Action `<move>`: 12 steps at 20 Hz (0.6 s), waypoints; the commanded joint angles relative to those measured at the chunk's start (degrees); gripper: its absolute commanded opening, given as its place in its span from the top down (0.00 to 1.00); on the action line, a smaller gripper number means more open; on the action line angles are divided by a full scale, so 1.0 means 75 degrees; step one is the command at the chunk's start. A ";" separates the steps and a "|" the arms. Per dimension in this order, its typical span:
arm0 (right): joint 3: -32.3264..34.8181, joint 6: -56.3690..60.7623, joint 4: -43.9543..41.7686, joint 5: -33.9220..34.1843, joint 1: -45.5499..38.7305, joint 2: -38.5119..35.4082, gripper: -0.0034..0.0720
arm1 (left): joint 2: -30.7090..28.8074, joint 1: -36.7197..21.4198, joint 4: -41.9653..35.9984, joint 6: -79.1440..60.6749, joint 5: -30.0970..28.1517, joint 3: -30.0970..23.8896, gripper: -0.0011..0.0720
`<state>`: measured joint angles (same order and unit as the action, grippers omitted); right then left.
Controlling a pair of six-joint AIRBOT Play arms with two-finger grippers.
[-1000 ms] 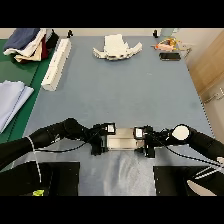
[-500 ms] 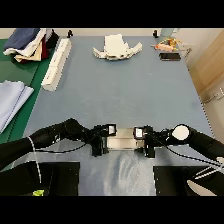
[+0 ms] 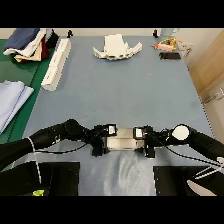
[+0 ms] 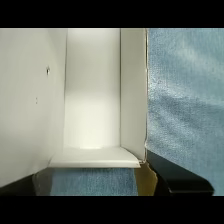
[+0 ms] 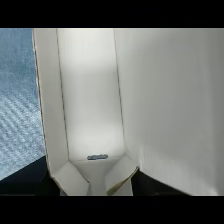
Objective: Fold the box.
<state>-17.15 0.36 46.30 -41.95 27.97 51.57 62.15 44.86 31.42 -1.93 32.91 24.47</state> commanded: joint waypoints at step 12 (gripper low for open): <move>-0.0006 0.0003 -0.0003 -0.0003 0.0000 0.0003 0.33 | 0.0020 0.0117 -0.0326 -0.0067 -0.0399 -0.0143 0.23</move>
<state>-17.15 0.45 46.28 -41.95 27.97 51.57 62.24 45.74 29.32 -2.22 29.87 23.42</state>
